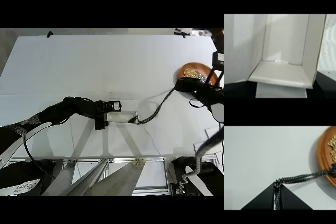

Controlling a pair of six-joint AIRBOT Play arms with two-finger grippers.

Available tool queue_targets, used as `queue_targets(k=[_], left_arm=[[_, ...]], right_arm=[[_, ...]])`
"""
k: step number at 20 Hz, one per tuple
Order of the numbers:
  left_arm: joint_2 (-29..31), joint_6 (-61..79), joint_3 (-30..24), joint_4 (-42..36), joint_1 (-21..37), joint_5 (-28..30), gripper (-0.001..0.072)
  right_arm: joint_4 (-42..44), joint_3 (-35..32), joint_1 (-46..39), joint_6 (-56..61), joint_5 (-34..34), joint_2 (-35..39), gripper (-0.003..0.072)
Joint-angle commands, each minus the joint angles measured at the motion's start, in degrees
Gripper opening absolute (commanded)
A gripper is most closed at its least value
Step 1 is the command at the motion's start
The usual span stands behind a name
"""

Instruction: Fold the box and place the chain.

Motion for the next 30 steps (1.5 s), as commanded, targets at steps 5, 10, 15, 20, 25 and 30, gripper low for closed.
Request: queue_targets(k=[5, 10, 15, 20, 25, 30], left_arm=[[0.0, 0.0, 0.0, 0.0, 0.0, 0.0, 0.0396], [0.0, 0.0, 0.0, 0.0, 0.0, 0.0, 0.0396], [0.0, 0.0, 0.0, 0.0, 0.0, 0.0, 0.0396], [0.0, 0.0, 0.0, 0.0, 0.0, 0.0, 0.0396], [0.0, 0.0, 0.0, 0.0, 0.0, 0.0, 0.0396], [0.0, 0.0, 0.0, 0.0, 0.0, 0.0, 0.0396]], right_arm=[[4.4, 7.6, 13.5, -3.0, 11.4, 12.3, 0.0016], [7.2, 11.0, 19.6, -4.5, 11.7, 12.2, 0.0017], [18.7, 13.7, 22.6, -11.4, 11.9, 11.8, 0.0017], [20.3, 13.8, 22.8, -12.3, 21.7, 8.2, 0.0017], [21.8, 11.6, 24.9, -16.7, 25.6, -0.8, 0.0017], [22.3, 9.3, 32.1, -16.2, 17.0, -11.5, 0.0017]])
